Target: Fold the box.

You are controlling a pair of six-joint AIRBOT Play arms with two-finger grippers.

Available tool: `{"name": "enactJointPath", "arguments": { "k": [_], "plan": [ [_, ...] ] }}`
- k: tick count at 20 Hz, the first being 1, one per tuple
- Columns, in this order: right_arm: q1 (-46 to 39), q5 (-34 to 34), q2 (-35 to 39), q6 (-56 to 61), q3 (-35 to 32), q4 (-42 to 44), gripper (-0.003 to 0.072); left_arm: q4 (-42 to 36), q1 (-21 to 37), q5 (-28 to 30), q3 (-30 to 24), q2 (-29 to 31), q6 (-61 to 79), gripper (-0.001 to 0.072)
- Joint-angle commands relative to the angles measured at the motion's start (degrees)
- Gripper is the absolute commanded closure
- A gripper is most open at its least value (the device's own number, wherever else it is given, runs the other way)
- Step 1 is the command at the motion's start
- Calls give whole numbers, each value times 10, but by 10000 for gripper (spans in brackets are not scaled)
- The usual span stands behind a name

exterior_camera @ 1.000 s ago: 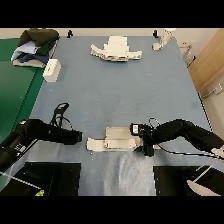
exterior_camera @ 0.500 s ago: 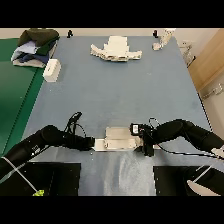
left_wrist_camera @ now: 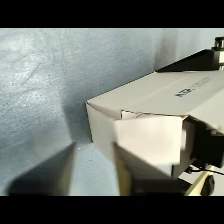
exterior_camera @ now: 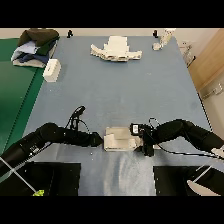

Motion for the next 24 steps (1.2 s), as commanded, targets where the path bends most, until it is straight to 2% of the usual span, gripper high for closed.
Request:
{"name": "enactJointPath", "arguments": {
  "k": [1,6,9,13,17,24],
  "plan": [
    [0,0,0,0,0,0,178,-8,-2,-3,3,4,-3,248],
    [0,0,0,0,0,0,178,-24,-2,11,3,4,-2,246],
    [0,0,0,0,0,0,178,-43,-4,-7,3,3,15,247],
    [0,0,0,0,0,0,178,-22,-37,5,12,-20,-42,250],
    [0,0,0,0,0,0,178,89,-97,32,66,-52,-175,279],
    [0,0,0,0,0,0,178,300,-202,-16,173,-143,-420,279]
  ]
}}
